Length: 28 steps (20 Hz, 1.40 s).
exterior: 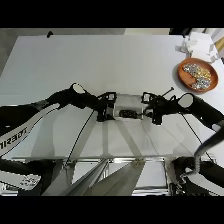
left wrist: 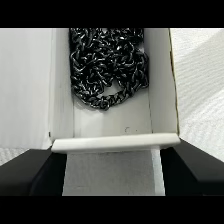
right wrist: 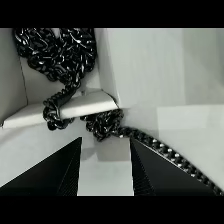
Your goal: Fold the box and place the chain.
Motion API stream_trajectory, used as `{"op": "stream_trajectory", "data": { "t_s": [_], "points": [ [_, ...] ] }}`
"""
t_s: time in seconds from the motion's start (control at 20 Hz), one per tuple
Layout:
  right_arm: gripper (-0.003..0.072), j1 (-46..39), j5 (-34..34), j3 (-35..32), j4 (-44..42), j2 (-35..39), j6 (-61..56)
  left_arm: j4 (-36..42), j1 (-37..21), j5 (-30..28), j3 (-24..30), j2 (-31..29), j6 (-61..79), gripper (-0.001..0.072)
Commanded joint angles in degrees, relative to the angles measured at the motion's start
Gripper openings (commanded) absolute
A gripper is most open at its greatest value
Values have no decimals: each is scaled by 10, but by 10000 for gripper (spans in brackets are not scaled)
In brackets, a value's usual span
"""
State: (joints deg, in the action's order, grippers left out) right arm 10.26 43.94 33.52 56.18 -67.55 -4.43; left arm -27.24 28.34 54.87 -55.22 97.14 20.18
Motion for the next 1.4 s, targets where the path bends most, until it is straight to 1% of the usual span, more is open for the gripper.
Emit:
{"op": "stream_trajectory", "data": {
  "t_s": [0.0, 0.15, 0.2, 0.25, 0.35, 0.4, 0.45, 0.5, 0.55, 0.6, 0.75, 0.9, 1.0, 1.2, 1.35],
  "points": [
    [346, 0, -16, 0, -30, -13, 24, 0, 0, 0, 0, 0, 0, 251],
    [337, 0, -16, 0, -30, -17, 24, 0, 0, 0, 0, 0, 0, 251],
    [300, 0, -16, 0, -30, -20, 24, 0, 0, 0, 0, 0, 0, 251],
    [280, 0, -16, -1, -30, -24, 24, 0, 0, 0, 0, 0, 0, 251],
    [278, 0, -16, -1, -30, -35, 24, 0, 0, 0, 0, 0, 0, 251],
    [256, 0, -17, -1, -30, -38, 24, 0, 0, 0, 0, 0, 0, 251],
    [188, 0, -20, -1, -30, -40, 23, 0, 0, 0, 0, 0, 0, 251],
    [137, 0, -23, -1, -30, -40, 23, 0, 0, 0, 0, 0, 0, 251],
    [64, 0, -23, -1, -29, -40, 16, 0, 0, 0, 0, 0, 0, 251],
    [15, 0, -21, -1, -26, -40, 7, 0, 0, 0, 0, 0, 0, 251],
    [15, 0, -19, -1, 26, -19, -61, 0, 0, 0, 0, 0, 0, 251],
    [15, 0, 2, -1, 106, 45, -129, 0, 0, 0, 0, 0, 0, 251],
    [14, 0, 24, -1, 139, 103, -165, 0, 0, 0, 0, 0, 0, 251],
    [14, 0, 71, -1, 138, 237, -215, 0, 0, 0, 0, 0, 0, 251],
    [15, 0, 90, -1, 120, 330, -243, 0, 0, 0, 0, 0, 0, 251]
  ]
}}
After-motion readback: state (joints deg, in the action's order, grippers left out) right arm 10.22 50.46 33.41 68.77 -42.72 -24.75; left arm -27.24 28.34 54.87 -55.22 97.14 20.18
